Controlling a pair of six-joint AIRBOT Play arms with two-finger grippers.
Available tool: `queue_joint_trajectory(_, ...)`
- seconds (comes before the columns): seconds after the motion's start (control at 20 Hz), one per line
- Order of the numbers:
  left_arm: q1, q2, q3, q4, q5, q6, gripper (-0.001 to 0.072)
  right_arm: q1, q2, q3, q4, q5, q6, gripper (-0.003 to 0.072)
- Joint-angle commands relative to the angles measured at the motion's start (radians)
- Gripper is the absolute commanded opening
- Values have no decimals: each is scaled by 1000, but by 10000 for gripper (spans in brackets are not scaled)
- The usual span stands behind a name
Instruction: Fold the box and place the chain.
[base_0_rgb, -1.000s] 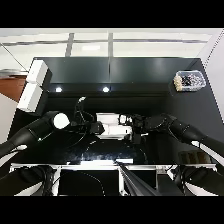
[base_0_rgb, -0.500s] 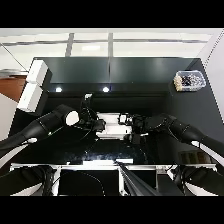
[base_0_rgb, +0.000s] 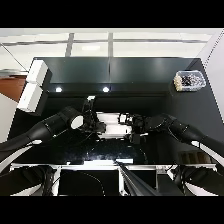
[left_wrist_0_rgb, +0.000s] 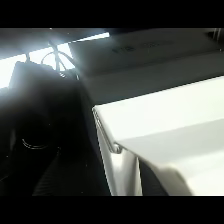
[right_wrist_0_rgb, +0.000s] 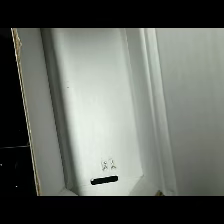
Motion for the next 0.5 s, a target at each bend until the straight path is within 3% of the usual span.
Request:
queue_joint_trajectory(0.0,-25,-2,1,48,0,-45,542,1,-1,0,0,0,0,477)
queue_joint_trajectory(0.3,-26,-14,21,46,-9,-88,541,1,-1,0,0,0,0,477)
queue_joint_trajectory(0.45,-26,-53,62,45,-60,-90,540,1,-1,0,0,-7,0,476)
